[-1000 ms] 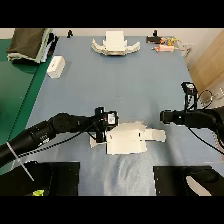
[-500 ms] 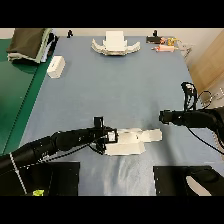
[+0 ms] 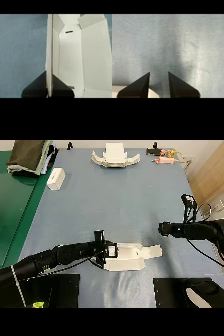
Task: Fold the box.
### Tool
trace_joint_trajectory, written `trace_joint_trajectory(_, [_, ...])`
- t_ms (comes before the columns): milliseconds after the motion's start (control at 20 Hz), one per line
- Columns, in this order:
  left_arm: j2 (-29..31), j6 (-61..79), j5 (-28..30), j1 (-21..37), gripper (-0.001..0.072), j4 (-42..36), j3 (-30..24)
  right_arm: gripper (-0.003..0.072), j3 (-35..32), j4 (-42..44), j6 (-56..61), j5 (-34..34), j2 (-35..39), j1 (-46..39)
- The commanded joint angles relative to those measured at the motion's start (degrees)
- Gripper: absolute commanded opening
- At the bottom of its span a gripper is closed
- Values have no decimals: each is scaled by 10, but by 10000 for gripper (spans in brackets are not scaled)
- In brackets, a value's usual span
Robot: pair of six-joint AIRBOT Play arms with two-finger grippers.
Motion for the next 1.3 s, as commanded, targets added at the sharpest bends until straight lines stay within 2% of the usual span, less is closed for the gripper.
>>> trace_joint_trajectory(0, [-1,-1,-45,0,10,0,-2,374,0,2,0,0,0,1])
trace_joint_trajectory(200, [-1,-3,-87,0,11,0,-1,374,0,2,0,0,0,1])
trace_joint_trajectory(850, [-1,-33,-60,7,11,0,9,359,0,8,-1,-17,0,1])
trace_joint_trajectory(1100, [-2,-34,-134,54,11,0,42,360,0,8,-1,-17,0,1])
trace_joint_trajectory(1250, [-2,-34,-143,65,11,0,43,360,0,8,-1,-17,0,1])
